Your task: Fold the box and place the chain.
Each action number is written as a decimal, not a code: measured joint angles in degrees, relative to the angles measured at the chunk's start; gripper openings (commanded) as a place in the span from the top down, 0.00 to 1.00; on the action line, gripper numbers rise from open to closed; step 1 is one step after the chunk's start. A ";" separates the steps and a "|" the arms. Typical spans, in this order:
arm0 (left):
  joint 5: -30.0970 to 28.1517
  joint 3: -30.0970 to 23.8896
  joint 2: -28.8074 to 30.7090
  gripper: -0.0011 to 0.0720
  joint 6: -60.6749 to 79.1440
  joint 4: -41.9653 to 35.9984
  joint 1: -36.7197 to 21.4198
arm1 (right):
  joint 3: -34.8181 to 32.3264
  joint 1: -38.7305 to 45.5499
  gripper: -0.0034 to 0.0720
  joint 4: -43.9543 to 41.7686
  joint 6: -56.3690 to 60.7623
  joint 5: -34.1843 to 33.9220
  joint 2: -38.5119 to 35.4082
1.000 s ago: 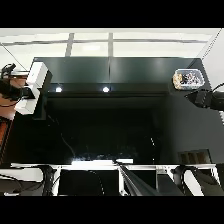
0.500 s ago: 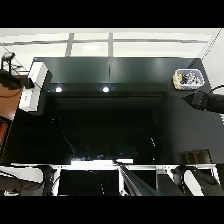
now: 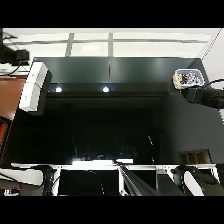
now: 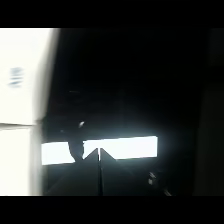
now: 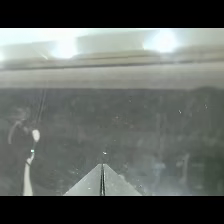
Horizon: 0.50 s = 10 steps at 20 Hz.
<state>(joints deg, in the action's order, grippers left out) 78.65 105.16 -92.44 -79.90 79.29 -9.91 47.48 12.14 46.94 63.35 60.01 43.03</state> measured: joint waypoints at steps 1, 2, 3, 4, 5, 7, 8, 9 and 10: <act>-0.37 -0.87 1.75 0.95 -0.63 -0.55 2.73 | -0.02 -0.96 0.93 0.48 -1.22 -0.42 0.00; -1.95 -2.69 4.35 0.95 -1.09 -0.50 6.03 | -0.09 -1.81 0.93 1.42 -2.25 -0.68 0.00; -4.57 -5.46 7.39 0.95 -1.55 0.00 9.49 | -0.13 -2.47 0.93 2.60 -3.08 -0.96 0.00; -7.39 -9.01 10.62 0.95 -1.73 0.55 12.68 | -0.24 -2.89 0.93 3.93 -3.56 -1.36 0.00; -10.93 -13.38 14.14 0.95 -1.99 0.81 15.58 | -0.46 -3.21 0.93 5.70 -4.04 -1.57 0.00; -19.19 -25.16 22.80 0.95 -2.49 1.62 20.96 | -1.36 -3.58 0.93 8.61 -4.52 -2.73 0.00; -23.08 -31.34 26.91 0.95 -2.64 1.92 22.97 | -2.14 -3.76 0.93 9.70 -4.76 -3.91 0.00; -27.56 -38.07 31.30 0.95 -2.73 2.03 24.55 | -3.21 -3.82 0.93 10.47 -4.87 -5.62 0.00; -31.61 -44.15 35.06 0.95 -2.86 2.05 25.57 | -4.35 -3.89 0.93 11.17 -4.94 -7.50 0.00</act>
<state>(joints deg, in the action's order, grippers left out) 47.05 61.01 -57.39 -82.76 81.34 15.66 43.13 8.25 58.11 58.41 52.51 43.03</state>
